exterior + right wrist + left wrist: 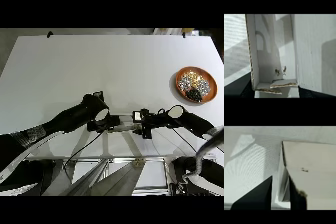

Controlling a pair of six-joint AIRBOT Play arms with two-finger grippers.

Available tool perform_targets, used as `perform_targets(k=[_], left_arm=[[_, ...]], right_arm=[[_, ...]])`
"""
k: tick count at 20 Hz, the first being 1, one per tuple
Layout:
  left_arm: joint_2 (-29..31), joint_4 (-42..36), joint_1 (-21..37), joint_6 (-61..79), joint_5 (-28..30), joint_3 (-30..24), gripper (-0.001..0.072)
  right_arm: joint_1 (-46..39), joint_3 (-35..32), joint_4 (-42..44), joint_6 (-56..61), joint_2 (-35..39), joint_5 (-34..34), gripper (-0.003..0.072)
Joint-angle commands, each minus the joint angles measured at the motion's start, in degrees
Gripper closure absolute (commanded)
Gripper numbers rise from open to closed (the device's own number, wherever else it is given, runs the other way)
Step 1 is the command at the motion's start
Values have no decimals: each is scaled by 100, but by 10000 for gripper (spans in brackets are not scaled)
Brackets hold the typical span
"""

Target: Fold the box and place the chain.

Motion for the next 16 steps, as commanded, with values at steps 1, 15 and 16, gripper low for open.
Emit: perform_targets(k=[1, 15, 16], left_arm=[[-127, 24, -48, 31, 227, 22, 484], [-505, 37, -83, 326, 262, 22, 709], [-503, 37, -83, 326, 262, 22, 709]], right_arm=[[-2, 4, 0, -2, 4, 4, 282], [-2, 4, 0, -2, 4, 4, 282], [-2, 4, 0, -2, 4, 4, 282]])
